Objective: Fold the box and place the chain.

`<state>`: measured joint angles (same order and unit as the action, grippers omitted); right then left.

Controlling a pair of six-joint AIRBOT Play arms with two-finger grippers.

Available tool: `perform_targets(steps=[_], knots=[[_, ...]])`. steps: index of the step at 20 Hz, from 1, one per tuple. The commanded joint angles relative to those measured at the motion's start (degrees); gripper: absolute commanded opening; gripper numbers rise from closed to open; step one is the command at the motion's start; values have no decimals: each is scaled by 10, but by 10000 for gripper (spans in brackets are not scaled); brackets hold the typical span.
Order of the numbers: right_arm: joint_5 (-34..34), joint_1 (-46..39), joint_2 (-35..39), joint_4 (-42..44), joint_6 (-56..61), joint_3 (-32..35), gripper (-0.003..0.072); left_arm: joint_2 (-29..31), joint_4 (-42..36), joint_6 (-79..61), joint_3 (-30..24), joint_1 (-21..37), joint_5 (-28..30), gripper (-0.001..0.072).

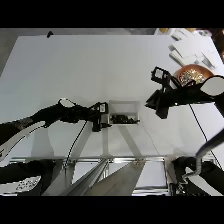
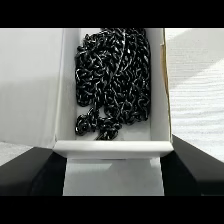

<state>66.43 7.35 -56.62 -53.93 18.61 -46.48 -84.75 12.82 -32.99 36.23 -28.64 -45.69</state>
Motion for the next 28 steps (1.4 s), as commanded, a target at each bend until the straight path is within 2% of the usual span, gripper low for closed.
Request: perform_targets(steps=[1,6,8,12,21,24,25,26,28], knots=[[17,-41,-13,-30,-134,29,154,0,0,0,0,0,0,150],[-74,5,-33,-28,-227,111,160,0,0,0,0,0,0,150],[-99,32,-43,-15,-250,129,200,0,0,0,0,0,0,150],[-106,70,-61,40,-291,131,202,0,0,0,0,0,0,150],[-101,71,-61,62,-296,131,196,0,0,0,0,0,0,150],[-96,71,-61,61,-291,131,137,0,0,0,0,0,0,150],[-91,71,-60,59,-290,131,57,0,0,0,0,0,0,150],[-88,71,-59,50,-289,131,17,0,0,0,0,0,0,150],[-89,71,-50,24,-264,131,17,0,0,0,0,0,0,150]])
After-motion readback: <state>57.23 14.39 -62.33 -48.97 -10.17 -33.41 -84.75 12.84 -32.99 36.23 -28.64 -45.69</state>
